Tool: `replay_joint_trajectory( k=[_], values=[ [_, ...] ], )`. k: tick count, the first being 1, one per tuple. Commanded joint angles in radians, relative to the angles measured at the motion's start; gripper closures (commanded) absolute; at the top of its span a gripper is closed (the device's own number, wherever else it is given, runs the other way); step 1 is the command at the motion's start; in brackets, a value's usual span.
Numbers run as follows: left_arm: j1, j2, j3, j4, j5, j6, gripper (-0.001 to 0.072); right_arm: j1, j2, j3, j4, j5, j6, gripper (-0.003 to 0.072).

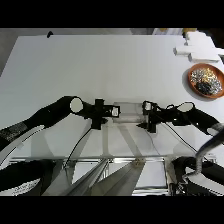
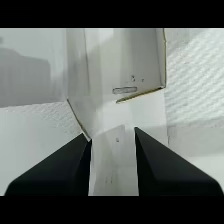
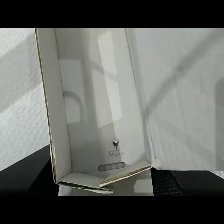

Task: Fold the box and place the chain.

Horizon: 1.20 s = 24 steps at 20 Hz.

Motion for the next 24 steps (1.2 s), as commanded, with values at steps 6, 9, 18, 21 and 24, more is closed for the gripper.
replay_joint_trajectory(
  k=[6,9,18,21,24],
  values=[
    [-0.043,-0.032,0.000,-0.116,0.071,0.093,0.0476,0.000,0.000,0.000,0.000,0.000,0.000,0.0370],
    [-0.051,-0.036,0.000,-0.124,0.099,0.103,0.0578,0.000,0.000,0.000,0.000,0.000,0.000,0.0370],
    [-0.094,-0.068,0.000,-0.227,0.136,0.096,0.0495,0.000,0.000,0.000,0.000,0.000,0.000,0.0370],
    [-0.087,-0.042,0.000,-0.217,0.123,-0.047,0.0414,0.000,0.000,0.000,0.000,0.000,0.000,0.0370],
    [-0.056,0.010,0.000,-0.139,0.082,-0.202,0.0459,0.000,0.000,0.000,0.000,0.000,0.000,0.0370]
  ],
)
